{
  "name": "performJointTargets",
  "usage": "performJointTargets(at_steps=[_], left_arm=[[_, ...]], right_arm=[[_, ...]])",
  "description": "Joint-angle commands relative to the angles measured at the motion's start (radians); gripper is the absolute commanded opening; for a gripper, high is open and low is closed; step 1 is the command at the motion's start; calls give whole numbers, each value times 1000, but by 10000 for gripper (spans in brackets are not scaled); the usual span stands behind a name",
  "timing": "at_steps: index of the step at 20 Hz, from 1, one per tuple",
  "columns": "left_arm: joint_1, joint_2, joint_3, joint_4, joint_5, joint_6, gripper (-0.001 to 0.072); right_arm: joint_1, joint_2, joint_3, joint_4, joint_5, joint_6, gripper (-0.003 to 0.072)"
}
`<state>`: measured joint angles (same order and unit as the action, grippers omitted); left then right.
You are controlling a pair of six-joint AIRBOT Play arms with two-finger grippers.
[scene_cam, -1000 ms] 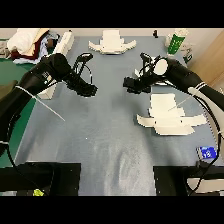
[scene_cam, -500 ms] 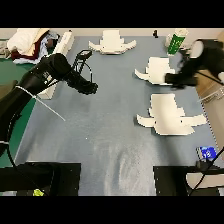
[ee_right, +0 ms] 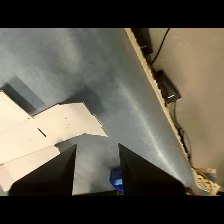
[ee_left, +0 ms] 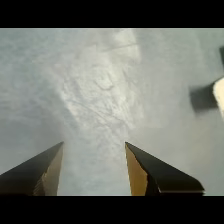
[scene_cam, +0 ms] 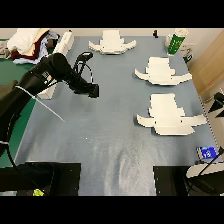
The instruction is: Fold the box.
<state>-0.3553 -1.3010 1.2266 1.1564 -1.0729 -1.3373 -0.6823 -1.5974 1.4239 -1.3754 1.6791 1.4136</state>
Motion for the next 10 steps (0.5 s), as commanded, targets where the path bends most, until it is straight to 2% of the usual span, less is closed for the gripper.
performJointTargets(at_steps=[1, 4, 10], left_arm=[[1, 0, 0, -113, -84, -18, 583], [0, 0, 0, -179, -89, -18, 583], [0, 0, 0, -192, -28, -16, 582]], right_arm=[[-140, -60, -72, 163, 45, -161, 413], [-153, -114, -85, 213, 42, -212, 413], [-90, -198, -85, 261, 40, -281, 412]])
